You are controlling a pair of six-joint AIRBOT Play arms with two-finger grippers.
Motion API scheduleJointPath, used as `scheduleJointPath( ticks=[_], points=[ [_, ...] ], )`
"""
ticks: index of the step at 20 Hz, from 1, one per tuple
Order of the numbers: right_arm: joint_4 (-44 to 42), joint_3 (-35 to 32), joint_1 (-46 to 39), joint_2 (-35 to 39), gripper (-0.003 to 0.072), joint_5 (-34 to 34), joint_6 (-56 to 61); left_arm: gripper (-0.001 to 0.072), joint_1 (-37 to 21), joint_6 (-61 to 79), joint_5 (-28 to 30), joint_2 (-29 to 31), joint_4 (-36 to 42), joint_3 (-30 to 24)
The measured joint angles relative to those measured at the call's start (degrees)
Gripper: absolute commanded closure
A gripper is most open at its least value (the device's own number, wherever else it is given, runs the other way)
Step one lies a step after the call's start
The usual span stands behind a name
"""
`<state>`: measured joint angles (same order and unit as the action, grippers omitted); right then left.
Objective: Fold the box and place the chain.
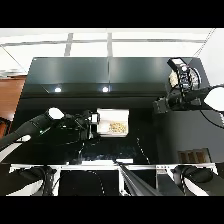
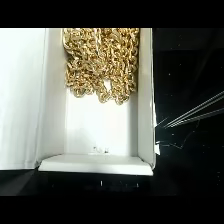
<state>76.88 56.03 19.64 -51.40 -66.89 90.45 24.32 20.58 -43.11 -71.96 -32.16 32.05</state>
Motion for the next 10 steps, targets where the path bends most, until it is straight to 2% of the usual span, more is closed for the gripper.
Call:
scheduleJointPath(
  ticks=[1,2,3,4,8,10],
  points=[
    [0.00,-0.02,0.00,0.00,0.0415,0.24,0.00,0.0335,0.13,0.00,0.04,0.00,0.15,0.00],
    [-0.04,-0.13,0.00,0.00,0.0413,0.81,0.00,0.0338,0.24,0.00,0.09,0.00,0.22,0.02],
    [-0.02,-0.44,0.00,0.00,0.0329,1.73,0.04,0.0340,0.33,0.02,0.17,0.00,0.50,0.02],
    [0.00,-0.96,0.00,-0.02,-0.0034,3.28,0.52,0.0339,0.39,0.00,0.46,-0.02,1.01,0.00],
    [-0.90,-2.67,0.00,-2.47,-0.0034,11.63,1.33,0.0340,0.48,-1.40,1.90,-0.02,3.50,0.02],
    [-4.66,-2.95,0.00,-5.46,-0.0034,15.65,-0.37,0.0340,0.48,-2.08,2.08,-0.02,3.91,0.02]
  ],
)
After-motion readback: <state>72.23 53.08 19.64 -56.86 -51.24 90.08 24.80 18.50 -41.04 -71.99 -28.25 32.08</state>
